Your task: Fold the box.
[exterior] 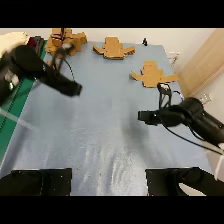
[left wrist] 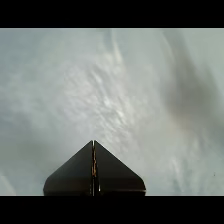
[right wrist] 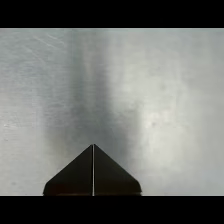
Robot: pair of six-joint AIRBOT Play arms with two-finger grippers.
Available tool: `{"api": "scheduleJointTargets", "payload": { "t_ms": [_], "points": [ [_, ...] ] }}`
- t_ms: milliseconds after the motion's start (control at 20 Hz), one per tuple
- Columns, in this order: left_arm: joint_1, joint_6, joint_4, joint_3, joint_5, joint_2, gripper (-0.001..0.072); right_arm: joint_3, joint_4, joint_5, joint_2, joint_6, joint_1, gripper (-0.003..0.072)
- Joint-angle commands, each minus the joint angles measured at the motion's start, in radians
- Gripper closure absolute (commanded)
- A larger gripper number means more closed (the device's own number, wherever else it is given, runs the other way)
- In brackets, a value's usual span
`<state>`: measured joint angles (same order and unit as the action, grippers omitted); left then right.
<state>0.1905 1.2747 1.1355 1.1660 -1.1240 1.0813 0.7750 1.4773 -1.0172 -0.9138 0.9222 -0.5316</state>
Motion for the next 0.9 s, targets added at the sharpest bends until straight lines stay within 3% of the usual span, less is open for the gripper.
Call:
{"api": "scheduleJointTargets", "payload": {
  "t_ms": [0, 200, 850],
  "points": [
    [0.151, 0.114, 0.025, -0.251, 0.105, -0.149, 0.0701, 0.105, 0.116, 0.008, -0.170, 0.194, 0.051, 0.0679],
    [0.197, 0.176, 0.028, -0.342, 0.124, -0.152, 0.0698, 0.142, 0.203, 0.007, -0.278, 0.233, 0.051, 0.0681],
    [0.196, 0.184, 0.027, -0.346, 0.147, -0.152, 0.0696, 0.142, 0.209, -0.004, -0.282, 0.231, 0.051, 0.0680]
  ]
}}
